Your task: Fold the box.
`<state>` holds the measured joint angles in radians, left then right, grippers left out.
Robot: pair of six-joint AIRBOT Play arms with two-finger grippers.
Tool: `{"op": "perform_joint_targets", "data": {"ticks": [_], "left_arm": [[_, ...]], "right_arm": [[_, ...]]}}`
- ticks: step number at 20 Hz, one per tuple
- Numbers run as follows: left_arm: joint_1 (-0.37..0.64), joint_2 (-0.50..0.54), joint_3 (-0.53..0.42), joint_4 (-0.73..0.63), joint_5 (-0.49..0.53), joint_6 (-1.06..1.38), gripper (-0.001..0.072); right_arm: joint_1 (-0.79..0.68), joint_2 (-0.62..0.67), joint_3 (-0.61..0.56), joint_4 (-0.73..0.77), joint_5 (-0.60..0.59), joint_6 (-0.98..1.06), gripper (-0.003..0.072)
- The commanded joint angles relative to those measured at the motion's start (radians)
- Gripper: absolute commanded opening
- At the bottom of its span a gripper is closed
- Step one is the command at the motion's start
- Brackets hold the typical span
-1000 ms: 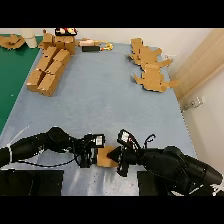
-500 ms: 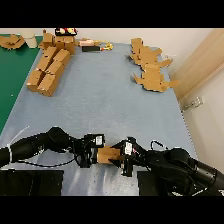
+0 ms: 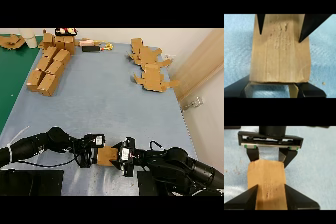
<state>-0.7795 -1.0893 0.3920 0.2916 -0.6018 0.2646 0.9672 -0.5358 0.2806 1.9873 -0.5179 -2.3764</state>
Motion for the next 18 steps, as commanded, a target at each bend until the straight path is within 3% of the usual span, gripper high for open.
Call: {"op": "perform_joint_targets", "data": {"ticks": [1, 9, 12, 18], "left_arm": [[0.000, 0.000, 0.001, 0.000, 0.000, 0.000, 0.0509], [0.000, 0.000, 0.001, 0.000, 0.000, 0.000, 0.0509], [0.000, 0.000, 0.001, 0.000, 0.000, 0.000, 0.0508], [0.000, 0.000, 0.001, 0.000, 0.000, 0.000, 0.0508]], "right_arm": [[0.001, -0.002, 0.000, 0.017, -0.006, -0.048, 0.0521], [0.040, -0.076, -0.002, -0.023, 0.020, -0.093, 0.0515], [0.070, -0.080, -0.002, -0.099, 0.055, -0.061, 0.0499], [0.070, -0.080, -0.002, -0.111, 0.050, -0.058, 0.0433]]}}
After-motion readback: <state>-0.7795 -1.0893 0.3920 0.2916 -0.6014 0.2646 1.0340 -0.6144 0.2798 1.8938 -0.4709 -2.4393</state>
